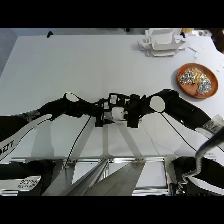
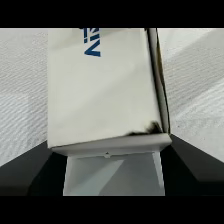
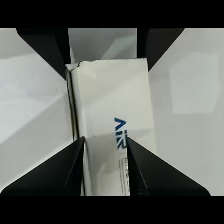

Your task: Fold the box and place the chain.

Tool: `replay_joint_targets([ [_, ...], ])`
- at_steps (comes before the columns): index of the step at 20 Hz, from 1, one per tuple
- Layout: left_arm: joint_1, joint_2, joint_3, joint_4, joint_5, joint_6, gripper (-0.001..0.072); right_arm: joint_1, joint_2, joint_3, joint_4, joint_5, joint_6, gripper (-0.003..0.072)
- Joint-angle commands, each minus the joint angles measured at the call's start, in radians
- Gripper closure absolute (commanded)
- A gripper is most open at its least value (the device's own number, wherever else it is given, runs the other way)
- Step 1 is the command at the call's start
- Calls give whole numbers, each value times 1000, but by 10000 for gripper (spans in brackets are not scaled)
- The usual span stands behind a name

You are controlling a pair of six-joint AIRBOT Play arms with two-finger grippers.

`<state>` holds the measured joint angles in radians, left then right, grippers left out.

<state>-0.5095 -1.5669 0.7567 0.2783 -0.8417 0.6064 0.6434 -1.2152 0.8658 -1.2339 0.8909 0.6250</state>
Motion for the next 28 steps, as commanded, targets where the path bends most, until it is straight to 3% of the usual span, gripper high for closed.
replay_joint_targets([
  [1, 1, 0, 0, -9, 15, -5, 572, 1, 2, 0, 21, 53, -2, 392],
  [13, 1, 0, 0, -9, 15, -5, 572, 0, 78, 0, 42, 23, -32, 406],
  [17, 1, 0, 0, -9, 15, -5, 572, 0, 71, 0, 41, -11, -19, 678],
  [28, 1, 0, 0, -9, 15, -5, 572, 0, 18, -38, 38, 28, 0, 676],
])
